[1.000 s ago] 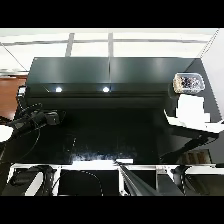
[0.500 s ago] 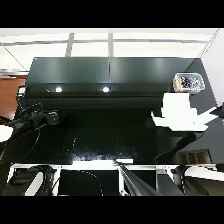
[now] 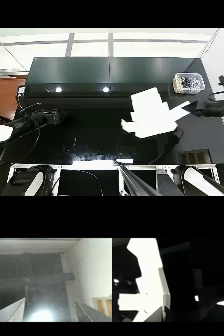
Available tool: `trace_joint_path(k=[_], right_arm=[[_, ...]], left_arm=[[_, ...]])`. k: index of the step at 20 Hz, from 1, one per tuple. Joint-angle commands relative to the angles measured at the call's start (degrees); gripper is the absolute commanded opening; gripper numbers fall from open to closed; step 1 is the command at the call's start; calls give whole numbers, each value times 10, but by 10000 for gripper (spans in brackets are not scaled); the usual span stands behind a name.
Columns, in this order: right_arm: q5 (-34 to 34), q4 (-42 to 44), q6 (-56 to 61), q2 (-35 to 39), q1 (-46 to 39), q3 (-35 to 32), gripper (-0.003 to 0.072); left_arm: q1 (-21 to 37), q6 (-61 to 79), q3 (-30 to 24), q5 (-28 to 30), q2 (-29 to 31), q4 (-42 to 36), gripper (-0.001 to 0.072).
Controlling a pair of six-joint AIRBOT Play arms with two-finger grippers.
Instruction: Fold the box and place the chain.
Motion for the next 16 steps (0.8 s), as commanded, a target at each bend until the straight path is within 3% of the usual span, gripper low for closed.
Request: trace_joint_path(k=[1,5,9,11,14,16], right_arm=[[-99,129,-13,99,87,-129,11],[-212,238,-63,167,208,-252,11],[-232,230,-122,168,301,-280,11],[-234,208,-137,168,324,-280,11],[-240,183,-137,168,352,-280,11],[-243,186,-137,168,358,-280,11]], left_arm=[[-24,4,0,1,0,-41,709],[-104,4,0,22,-7,-43,709],[-179,3,0,107,-41,-48,709],[-192,-18,1,126,-68,-96,709],[-182,-22,6,48,-146,-187,710],[-161,-22,30,-68,-219,-201,709]])
